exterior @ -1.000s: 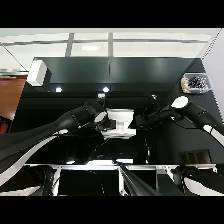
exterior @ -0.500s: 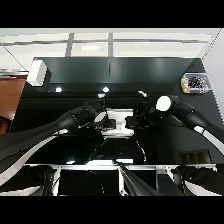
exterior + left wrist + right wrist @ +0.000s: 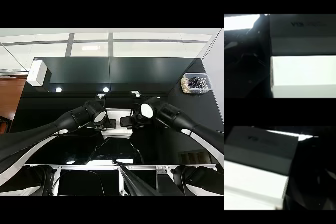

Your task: Fold the box and place the chain.

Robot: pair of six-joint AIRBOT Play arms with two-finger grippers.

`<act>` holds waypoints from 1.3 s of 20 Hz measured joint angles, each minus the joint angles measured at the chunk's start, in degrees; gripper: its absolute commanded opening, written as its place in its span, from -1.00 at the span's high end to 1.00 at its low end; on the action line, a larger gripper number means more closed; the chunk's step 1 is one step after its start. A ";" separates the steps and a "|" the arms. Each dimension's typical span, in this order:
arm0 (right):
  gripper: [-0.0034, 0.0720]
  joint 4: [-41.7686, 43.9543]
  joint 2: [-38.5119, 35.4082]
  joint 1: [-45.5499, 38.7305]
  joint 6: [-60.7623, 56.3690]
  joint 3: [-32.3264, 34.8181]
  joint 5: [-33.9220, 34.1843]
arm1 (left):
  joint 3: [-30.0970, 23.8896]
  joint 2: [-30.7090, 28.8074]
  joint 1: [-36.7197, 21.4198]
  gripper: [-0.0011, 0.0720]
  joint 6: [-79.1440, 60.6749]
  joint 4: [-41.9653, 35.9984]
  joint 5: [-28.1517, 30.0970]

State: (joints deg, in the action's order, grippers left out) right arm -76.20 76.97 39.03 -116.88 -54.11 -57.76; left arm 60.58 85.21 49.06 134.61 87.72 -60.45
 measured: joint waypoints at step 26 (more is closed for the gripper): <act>0.07 -6.60 5.62 2.19 -13.86 -2.99 -6.34 | 0.00 0.00 0.00 0.90 0.02 0.15 -0.22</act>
State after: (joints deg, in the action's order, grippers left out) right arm -82.81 82.59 41.21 -130.74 -57.10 -64.10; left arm 60.58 85.21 49.06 134.63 87.88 -60.66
